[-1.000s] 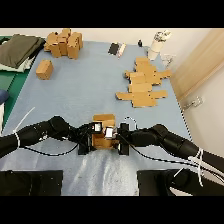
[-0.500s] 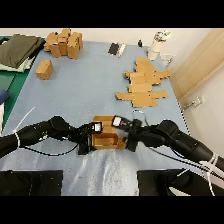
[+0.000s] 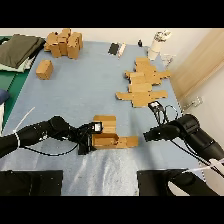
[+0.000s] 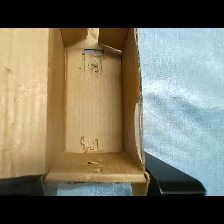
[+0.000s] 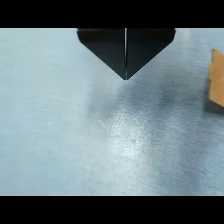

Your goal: Fold the box.

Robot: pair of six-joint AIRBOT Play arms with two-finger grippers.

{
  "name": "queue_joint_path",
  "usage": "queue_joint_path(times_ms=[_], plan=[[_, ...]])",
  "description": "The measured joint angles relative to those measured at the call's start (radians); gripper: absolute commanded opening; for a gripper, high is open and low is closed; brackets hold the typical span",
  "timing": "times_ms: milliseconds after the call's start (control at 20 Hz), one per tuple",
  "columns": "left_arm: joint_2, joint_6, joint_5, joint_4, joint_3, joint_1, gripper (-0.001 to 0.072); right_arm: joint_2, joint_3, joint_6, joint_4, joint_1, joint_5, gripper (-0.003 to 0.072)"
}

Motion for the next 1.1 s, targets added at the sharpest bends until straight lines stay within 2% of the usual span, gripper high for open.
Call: queue_joint_path(times_ms=[200, 350, 550, 900, 950, 1000, 1050, 1100], plan=[[0.0, 0.0, 0.0, 0.0, 0.0, 0.0, 0.0525, -0.061, -0.026, -0.105, 0.275, -0.067, 0.084, 0.0002], [0.0, 0.0, 0.0, 0.0, 0.0, 0.0, 0.0525, -0.121, -0.033, -0.175, 0.426, -0.083, 0.111, 0.0002], [0.0, 0.0, 0.0, 0.0, 0.0, 0.0, 0.0525, -0.155, -0.037, -0.224, 0.526, -0.057, 0.125, 0.0001], [0.0, 0.0, 0.0, 0.0, 0.0, 0.0, 0.0525, -0.154, -0.063, -0.251, 0.607, -0.013, 0.137, 0.0002], [0.0, 0.0, 0.0, 0.0, 0.0, 0.0, 0.0525, -0.143, -0.063, -0.254, 0.63, -0.008, 0.138, 0.0023], [0.0, 0.0, 0.0, 0.0, 0.0, 0.0, 0.0525, -0.129, -0.063, -0.256, 0.648, -0.001, 0.139, 0.0132], [0.0, 0.0, 0.0, 0.0, 0.0, 0.0, 0.0525, -0.113, -0.063, -0.259, 0.667, 0.008, 0.139, 0.0166], [0.0, 0.0, 0.0, 0.0, 0.0, 0.0, 0.0525, -0.098, -0.063, -0.261, 0.685, 0.018, 0.139, 0.0165]])
